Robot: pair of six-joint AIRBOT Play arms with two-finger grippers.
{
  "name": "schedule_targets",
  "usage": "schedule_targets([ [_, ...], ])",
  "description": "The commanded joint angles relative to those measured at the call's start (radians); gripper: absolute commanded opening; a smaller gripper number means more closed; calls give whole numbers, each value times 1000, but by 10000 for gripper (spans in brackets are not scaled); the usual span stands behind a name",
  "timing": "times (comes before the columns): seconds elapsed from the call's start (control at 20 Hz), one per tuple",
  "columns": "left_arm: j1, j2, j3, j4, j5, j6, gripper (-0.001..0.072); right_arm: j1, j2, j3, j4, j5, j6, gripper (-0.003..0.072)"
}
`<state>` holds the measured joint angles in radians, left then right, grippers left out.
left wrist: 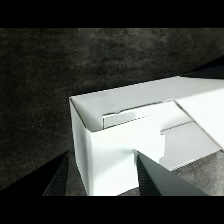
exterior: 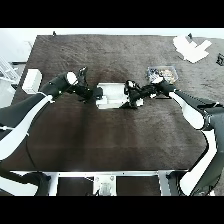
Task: Fold the box and place the chain.
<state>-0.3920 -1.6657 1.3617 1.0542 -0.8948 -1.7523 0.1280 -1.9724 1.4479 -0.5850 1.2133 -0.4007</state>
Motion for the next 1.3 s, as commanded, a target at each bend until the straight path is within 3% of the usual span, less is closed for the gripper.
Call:
schedule_targets([
  [0.0,-19,-2,9,77,-6,-87,459,-1,0,0,0,0,0,592],
  [0.35,-53,-3,50,145,-29,-133,459,-1,0,0,0,0,0,592],
  [1.25,-73,-3,52,96,-29,-145,458,-1,0,0,0,0,0,592],
])
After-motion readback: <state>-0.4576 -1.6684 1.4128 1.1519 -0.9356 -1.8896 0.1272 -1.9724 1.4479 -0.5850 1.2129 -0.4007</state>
